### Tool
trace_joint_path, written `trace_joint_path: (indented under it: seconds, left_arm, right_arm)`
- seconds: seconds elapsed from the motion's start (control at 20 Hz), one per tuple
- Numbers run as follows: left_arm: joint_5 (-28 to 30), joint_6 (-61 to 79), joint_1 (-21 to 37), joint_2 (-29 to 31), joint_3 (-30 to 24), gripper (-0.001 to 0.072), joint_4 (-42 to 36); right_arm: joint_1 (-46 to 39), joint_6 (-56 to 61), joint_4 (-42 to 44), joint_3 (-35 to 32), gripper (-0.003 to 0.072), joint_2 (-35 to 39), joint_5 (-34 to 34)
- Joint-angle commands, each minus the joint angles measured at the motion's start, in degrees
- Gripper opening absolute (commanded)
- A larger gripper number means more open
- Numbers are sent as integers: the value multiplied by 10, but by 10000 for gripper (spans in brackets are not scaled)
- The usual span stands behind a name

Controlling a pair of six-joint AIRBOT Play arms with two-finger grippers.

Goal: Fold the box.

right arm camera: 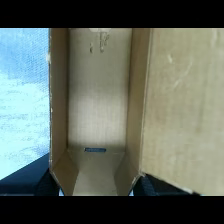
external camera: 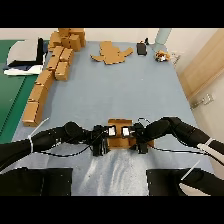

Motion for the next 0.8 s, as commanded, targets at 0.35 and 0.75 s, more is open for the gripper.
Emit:
trace_joint_path:
  seconds: [0.35,0.75]
  left_arm:
    - [0,0,-4,-22,13,701,-1]
    - [4,0,-4,-22,13,650,-1]
  right_arm:
    - [0,0,0,0,476,0,1]
    - [0,0,0,0,476,0,1]
